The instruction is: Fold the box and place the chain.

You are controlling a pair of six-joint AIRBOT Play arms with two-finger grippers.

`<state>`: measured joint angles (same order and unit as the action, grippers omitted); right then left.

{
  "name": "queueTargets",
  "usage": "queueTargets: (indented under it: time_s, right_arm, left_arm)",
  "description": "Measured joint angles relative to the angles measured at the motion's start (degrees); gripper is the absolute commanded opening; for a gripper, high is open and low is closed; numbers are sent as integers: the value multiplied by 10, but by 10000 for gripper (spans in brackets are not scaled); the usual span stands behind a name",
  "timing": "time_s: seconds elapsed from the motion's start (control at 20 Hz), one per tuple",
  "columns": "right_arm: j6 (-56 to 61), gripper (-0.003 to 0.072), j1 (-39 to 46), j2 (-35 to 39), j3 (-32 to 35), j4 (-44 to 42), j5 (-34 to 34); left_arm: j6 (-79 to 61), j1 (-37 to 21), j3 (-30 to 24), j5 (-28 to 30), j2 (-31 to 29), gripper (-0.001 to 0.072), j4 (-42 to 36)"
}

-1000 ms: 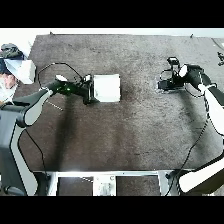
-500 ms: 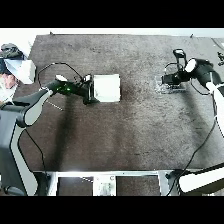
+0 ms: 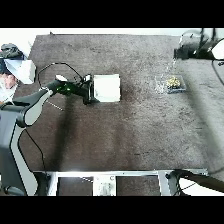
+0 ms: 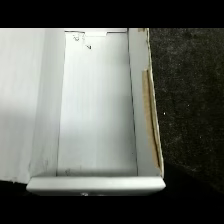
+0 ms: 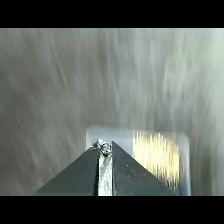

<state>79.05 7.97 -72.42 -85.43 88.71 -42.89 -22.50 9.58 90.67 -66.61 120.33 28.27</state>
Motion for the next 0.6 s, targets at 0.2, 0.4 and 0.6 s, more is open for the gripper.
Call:
queueTargets:
  time_s: [0.2,0.4,0.6]
  right_arm:
    - [-6,-12,-61,78,-4,0,87]
    - [-16,-12,-139,108,-25,-1,133]
    - [-22,-12,-210,107,-34,-2,146]
  left_arm:
    - [0,0,0,0,0,324,0]
    - [0,0,0,0,0,323,0]
    - [0,0,0,0,0,323,0]
